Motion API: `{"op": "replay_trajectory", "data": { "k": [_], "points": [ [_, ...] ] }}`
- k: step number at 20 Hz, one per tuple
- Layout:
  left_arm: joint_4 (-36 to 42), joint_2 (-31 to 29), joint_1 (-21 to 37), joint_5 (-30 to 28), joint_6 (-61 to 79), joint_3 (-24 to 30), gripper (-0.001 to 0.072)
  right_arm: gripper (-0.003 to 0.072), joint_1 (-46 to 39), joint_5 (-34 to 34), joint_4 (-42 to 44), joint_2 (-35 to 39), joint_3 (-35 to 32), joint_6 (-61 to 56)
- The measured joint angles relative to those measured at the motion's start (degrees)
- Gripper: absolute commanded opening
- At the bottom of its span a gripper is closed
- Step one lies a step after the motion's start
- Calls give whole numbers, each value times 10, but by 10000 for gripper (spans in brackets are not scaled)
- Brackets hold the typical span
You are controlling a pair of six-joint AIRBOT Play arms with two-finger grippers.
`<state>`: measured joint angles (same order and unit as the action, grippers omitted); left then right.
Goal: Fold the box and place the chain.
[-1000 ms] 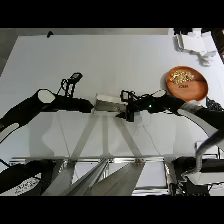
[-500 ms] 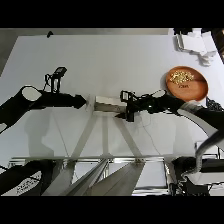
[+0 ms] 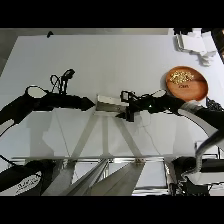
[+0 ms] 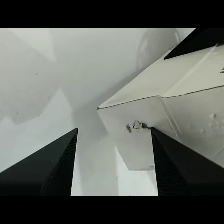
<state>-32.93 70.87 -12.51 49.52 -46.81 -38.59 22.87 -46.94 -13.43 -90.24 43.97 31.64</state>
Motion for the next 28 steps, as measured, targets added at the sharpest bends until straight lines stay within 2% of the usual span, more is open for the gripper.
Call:
{"op": "replay_trajectory", "data": {
  "k": [12,14,16,17,28],
  "points": [
    [-12,-15,30,7,-29,0,513,522,0,-1,2,0,0,-1],
    [-11,-19,31,7,-30,0,524,522,0,0,2,0,0,-1],
    [-4,-22,31,6,-31,0,630,522,0,-1,2,0,0,-1],
    [1,-23,31,5,-31,0,643,522,0,0,2,0,0,-1],
    [31,-36,32,33,-4,0,659,522,0,0,2,0,0,-1]
  ]
}}
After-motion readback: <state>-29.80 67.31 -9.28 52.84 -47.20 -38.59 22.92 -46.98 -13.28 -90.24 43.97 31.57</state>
